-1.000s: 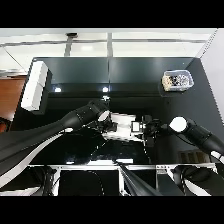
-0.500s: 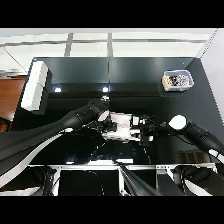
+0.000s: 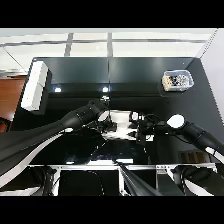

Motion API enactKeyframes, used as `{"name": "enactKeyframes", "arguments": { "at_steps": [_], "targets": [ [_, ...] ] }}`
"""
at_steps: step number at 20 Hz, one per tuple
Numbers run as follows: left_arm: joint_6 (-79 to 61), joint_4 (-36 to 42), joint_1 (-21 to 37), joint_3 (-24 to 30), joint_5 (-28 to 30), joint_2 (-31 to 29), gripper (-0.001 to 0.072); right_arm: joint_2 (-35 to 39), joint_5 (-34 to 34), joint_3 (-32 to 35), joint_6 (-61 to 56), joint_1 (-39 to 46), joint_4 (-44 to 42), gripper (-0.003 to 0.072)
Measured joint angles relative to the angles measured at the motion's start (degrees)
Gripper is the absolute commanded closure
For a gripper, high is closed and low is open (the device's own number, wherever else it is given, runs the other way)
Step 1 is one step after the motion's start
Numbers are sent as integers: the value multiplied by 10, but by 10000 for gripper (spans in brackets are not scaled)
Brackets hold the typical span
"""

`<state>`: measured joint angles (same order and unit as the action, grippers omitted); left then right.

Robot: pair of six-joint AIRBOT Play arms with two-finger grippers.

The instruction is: Fold the box and place the chain.

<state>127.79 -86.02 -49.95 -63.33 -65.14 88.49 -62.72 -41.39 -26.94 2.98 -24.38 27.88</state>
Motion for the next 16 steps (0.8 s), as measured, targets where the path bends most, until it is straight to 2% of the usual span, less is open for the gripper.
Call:
{"name": "enactKeyframes", "arguments": {
  "at_steps": [4, 8, 12, 16],
  "targets": [
    [0, 0, 0, 0, 1, 0, 684, 7, -2, -4, -61, 1, 11, 673],
    [23, 0, 1, 0, 5, 0, 684, 52, -54, -48, -274, 38, 113, 673],
    [40, 0, 3, 0, 9, 0, 684, 97, -155, -90, -506, 157, 223, 672],
    [46, 0, 3, 0, 13, 0, 683, 109, -157, -45, -704, 282, 274, 673]
  ]
}}
